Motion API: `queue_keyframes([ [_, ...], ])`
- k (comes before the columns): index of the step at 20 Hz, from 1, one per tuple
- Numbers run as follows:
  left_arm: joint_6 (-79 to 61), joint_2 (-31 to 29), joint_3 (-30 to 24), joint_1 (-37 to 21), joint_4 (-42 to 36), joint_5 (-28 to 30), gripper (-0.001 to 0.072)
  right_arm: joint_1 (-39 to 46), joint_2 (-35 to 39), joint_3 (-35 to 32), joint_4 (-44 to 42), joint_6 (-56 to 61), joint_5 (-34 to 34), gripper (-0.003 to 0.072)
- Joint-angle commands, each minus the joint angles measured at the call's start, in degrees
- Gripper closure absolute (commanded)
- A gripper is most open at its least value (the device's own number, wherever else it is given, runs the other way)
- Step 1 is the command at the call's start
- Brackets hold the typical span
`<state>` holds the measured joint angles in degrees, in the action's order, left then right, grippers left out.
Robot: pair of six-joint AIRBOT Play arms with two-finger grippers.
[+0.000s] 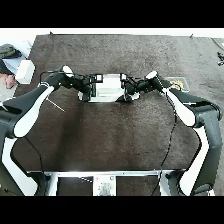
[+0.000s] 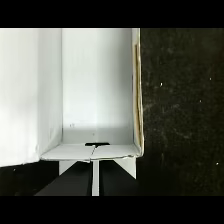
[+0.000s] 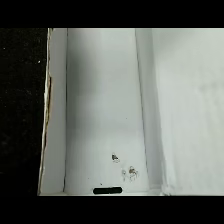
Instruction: Fold the box and place the chain.
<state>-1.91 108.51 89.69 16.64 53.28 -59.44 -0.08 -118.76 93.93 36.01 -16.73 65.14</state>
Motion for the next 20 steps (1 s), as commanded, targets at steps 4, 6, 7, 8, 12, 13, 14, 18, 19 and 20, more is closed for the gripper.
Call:
queue_keyframes([
  [4, -2.8, 1.3, 0.0, 0.0, -7.0, -1.7, 0.0656, 0.0, 0.0, 0.0, 0.0, 0.0, 0.0, 0.0521],
  [6, -3.1, 1.3, 0.0, 0.0, -8.8, -1.5, 0.0655, 0.0, 0.0, 0.0, 0.0, 0.0, 0.0, 0.0521],
  [7, -3.1, 1.3, 0.0, 0.0, -8.8, -1.6, 0.0655, 0.0, 0.0, 0.0, 0.0, 0.0, 0.0, 0.0521],
  [8, -3.1, 1.3, 0.0, 0.0, -8.8, -1.9, 0.0654, 0.0, 0.0, 0.0, 0.0, 0.0, 0.0, 0.0521],
  [12, -3.1, 1.3, 0.0, 0.0, -8.7, -2.5, 0.0403, 0.0, 0.0, 0.0, 0.0, 0.0, 0.0, 0.0521],
  [13, -3.1, 1.4, 0.0, 0.0, -8.7, -2.5, 0.0379, 0.0, 0.0, 0.0, 0.0, 0.0, 0.0, 0.0521],
  [14, -3.0, 1.4, 0.0, 0.0, -8.7, -2.3, 0.0180, 0.0, 0.0, 0.0, 0.0, 0.0, 0.0, 0.0521],
  [18, -2.1, 1.4, 0.0, 0.0, -8.7, -2.1, 0.0090, 0.0, 0.0, 0.0, 0.0, 0.0, 0.0, 0.0521],
  [19, -2.1, 1.4, 0.0, 0.0, -8.6, -2.1, 0.0090, 0.0, 0.0, 0.0, 0.0, 0.0, 0.0, 0.0521],
  [20, -2.1, 1.4, 0.0, 0.0, -8.5, -2.1, 0.0090, 0.0, 0.0, 0.0, 0.0, 0.0, 0.0, 0.0521],
])
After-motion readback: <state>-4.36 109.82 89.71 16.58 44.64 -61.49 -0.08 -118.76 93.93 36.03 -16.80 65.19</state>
